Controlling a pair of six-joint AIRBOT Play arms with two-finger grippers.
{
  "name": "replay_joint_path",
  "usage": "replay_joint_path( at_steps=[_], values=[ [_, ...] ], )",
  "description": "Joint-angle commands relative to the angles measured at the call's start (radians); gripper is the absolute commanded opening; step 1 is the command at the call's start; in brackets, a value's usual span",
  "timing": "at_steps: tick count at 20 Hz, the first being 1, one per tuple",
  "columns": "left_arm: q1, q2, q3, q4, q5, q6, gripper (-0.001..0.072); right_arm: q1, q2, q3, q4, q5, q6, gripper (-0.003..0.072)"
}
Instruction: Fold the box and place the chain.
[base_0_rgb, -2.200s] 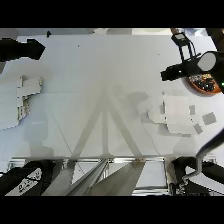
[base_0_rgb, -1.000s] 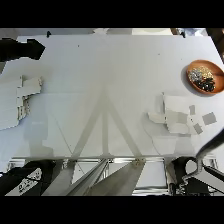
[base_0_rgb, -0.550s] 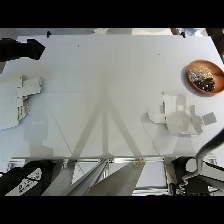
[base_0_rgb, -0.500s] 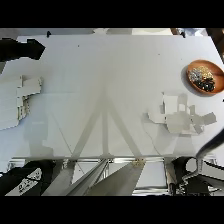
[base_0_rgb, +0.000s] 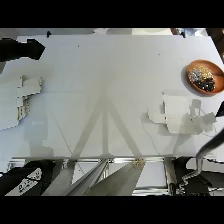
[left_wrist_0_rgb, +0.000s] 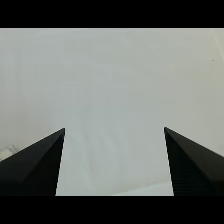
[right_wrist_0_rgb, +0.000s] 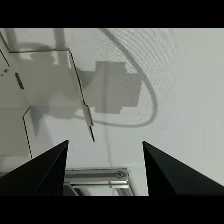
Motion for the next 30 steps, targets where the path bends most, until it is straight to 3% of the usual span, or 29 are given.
replay_joint_path(
  at_steps=[1,5,11,15,17,24,30],
  values=[
    [0.0,0.001,0.0,0.0,0.0,0.0,0.0702,-0.048,-0.036,-0.022,0.085,0.006,-0.058,0.0497],
    [0.0,0.001,0.0,0.0,0.0,0.0,0.0702,-0.04,-0.088,-0.022,0.087,0.009,-0.069,0.0496],
    [0.0,0.001,0.0,0.0,0.0,0.0,0.0702,-0.04,-0.144,-0.022,0.094,-0.016,-0.182,0.0384],
    [0.0,0.001,0.0,0.0,0.0,0.0,0.0702,-0.039,-0.174,-0.022,0.185,-0.04,-0.219,0.0218],
    [0.0,0.001,0.0,0.0,0.0,0.0,0.0702,-0.03,-0.188,-0.022,0.193,-0.032,-0.229,0.0014],
    [0.0,0.001,0.0,0.0,0.0,0.0,0.0702,0.077,-0.181,-0.022,0.319,0.031,-0.269,0.0011],
    [0.0,0.001,0.0,0.0,0.0,0.0,0.0702,0.293,-0.146,-0.022,0.692,0.077,-0.292,0.0011]
  ],
)
